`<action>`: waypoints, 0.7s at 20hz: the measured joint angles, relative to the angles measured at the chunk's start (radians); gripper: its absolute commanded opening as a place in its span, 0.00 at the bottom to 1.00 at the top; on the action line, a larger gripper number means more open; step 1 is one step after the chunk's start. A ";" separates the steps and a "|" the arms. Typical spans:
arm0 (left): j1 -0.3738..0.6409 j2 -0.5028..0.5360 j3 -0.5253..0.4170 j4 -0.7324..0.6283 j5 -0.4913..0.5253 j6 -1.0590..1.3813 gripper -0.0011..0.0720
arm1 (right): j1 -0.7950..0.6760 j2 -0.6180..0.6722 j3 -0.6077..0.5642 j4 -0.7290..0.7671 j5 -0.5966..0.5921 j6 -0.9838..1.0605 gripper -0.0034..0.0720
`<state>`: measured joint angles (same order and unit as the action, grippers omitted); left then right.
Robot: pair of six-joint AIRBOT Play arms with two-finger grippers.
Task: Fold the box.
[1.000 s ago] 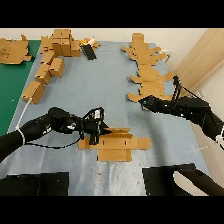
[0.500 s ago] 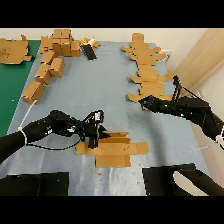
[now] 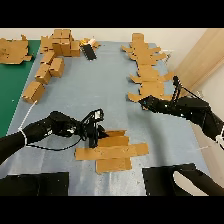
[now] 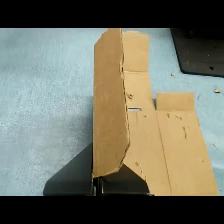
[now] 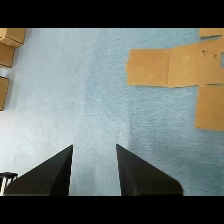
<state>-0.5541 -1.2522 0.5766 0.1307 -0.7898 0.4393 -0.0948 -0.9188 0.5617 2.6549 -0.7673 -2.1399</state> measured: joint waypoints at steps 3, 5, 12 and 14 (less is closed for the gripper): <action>0.000 0.000 0.000 -0.001 -0.010 -0.008 0.03 | 0.000 0.000 0.000 -0.002 0.000 0.000 0.59; 0.000 0.002 0.004 -0.002 -0.005 -0.008 0.03 | 0.000 0.000 0.000 -0.003 0.000 0.000 0.59; 0.001 -0.003 0.045 -0.076 0.065 0.089 0.03 | 0.000 0.000 -0.001 -0.004 0.000 0.000 0.59; 0.004 -0.013 0.048 -0.088 0.076 0.112 0.03 | 0.000 0.000 0.000 -0.004 0.000 0.000 0.59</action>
